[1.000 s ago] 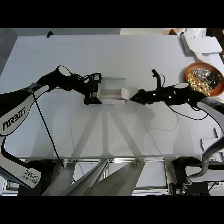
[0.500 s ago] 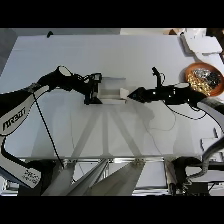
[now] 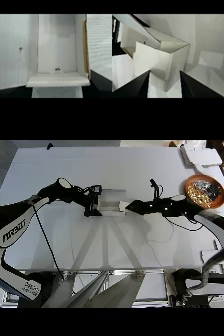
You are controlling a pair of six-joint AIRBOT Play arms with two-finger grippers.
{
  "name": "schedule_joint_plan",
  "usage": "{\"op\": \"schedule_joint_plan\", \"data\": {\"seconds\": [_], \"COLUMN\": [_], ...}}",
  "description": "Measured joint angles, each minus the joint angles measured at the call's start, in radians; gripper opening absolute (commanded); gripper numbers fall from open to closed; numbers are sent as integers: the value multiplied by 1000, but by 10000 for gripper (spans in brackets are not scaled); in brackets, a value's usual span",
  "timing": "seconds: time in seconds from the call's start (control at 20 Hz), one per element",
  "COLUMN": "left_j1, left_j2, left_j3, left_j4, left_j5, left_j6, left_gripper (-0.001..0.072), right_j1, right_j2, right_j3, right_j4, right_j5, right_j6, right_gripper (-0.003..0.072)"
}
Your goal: Fold the box and place the chain.
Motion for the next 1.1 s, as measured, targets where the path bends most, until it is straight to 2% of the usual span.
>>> {"op": "schedule_joint_plan", "data": {"seconds": [0.25,0.65,1.1], "left_j1": [0,0,0], "left_j2": [0,0,0], "left_j3": [0,0,0], "left_j4": [0,0,0], "left_j5": [-1,-1,-1], "left_j6": [0,0,0], "left_gripper": [275,275,275], "right_j1": [64,144,163], "right_j2": [8,12,72], "right_j3": [0,0,0], "right_j4": [20,-20,-49], "right_j5": [-88,-294,-354], "right_j6": [0,5,12], "right_gripper": [418,417,418]}}
